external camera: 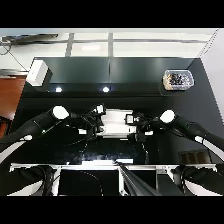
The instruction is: Fold the box and place the chain.
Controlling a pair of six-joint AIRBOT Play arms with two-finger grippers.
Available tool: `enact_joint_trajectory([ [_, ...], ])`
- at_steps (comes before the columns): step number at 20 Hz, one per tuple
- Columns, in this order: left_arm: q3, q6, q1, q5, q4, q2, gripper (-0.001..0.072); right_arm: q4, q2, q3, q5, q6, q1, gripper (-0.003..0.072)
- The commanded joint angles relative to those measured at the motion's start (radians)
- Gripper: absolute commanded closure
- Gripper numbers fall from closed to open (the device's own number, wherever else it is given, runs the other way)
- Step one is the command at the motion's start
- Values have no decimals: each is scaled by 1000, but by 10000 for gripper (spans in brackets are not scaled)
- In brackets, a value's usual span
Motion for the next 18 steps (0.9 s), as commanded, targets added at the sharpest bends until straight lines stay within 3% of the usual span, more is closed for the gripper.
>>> enact_joint_trajectory([
  [1, 1, 0, -14, 62, 0, -7, 436, 0, 0, 0, 1, 0, 1, 201],
  [8, 1, 1, -20, 75, 4, -8, 552, 0, 0, 0, 1, 0, 1, 201],
  [11, 1, 0, -20, 78, 3, -8, 516, 0, 0, 0, 1, 0, 1, 201],
  [13, 1, 0, -20, 77, 3, -8, 398, 0, 0, 0, 1, 0, 1, 201],
  [14, 1, 0, -20, 76, 4, -8, 405, 0, 0, 0, 1, 0, 1, 201],
  [16, 1, 0, -20, 75, 3, -8, 557, 0, 0, 0, 1, 0, 1, 200],
  [18, 1, 0, -20, 75, 3, -8, 525, 0, 0, 0, 1, 0, 1, 201],
])
